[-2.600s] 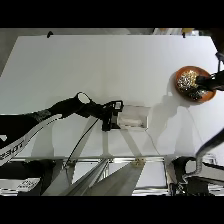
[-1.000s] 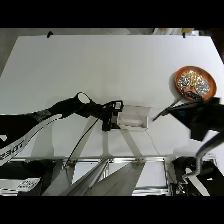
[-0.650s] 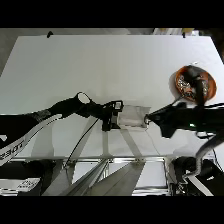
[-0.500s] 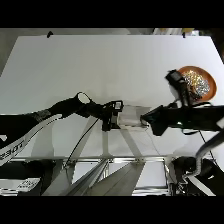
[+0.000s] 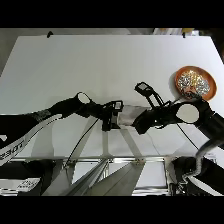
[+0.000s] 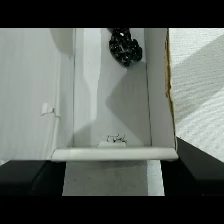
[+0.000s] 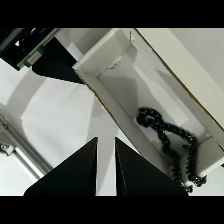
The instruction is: Fold the box and place the chain.
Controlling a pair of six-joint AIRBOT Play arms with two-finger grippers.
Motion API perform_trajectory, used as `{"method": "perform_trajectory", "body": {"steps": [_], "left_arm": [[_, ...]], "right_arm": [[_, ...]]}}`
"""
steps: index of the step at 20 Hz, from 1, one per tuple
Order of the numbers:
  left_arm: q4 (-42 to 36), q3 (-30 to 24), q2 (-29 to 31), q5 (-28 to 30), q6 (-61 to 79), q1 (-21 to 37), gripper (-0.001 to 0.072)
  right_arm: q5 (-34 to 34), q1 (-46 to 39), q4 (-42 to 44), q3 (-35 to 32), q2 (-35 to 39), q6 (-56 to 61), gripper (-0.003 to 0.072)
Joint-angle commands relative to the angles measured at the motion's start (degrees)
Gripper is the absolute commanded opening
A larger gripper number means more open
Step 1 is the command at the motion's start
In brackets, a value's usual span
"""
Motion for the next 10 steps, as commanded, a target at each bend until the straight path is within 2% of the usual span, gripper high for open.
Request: {"method": "perform_trajectory", "body": {"steps": [1, 3, 5, 7, 10], "left_arm": [[0.02, 0.07, 0.04, 0.00, 0.02, 0.02, 0.0273], [0.00, 0.07, 0.04, 0.04, 0.02, 0.02, 0.0273], [0.02, 0.07, 0.04, 0.00, 0.02, 0.02, 0.0273], [0.00, 0.07, 0.04, 0.02, 0.02, 0.02, 0.0273], [0.00, 0.07, 0.04, 0.02, 0.02, 0.02, 0.0273]], "right_arm": [[3.98, 0.28, -4.46, 2.21, 1.92, 2.64, 0.0132], [8.15, -2.27, -10.75, 3.96, 4.92, 7.08, 0.0094], [12.33, -7.54, -16.20, 4.00, 7.08, 10.69, 0.0019], [15.45, -12.90, -19.91, 3.93, 6.82, 12.57, 0.0019], [14.38, -19.91, -22.08, 2.47, 5.53, 13.09, 0.0019]]}}
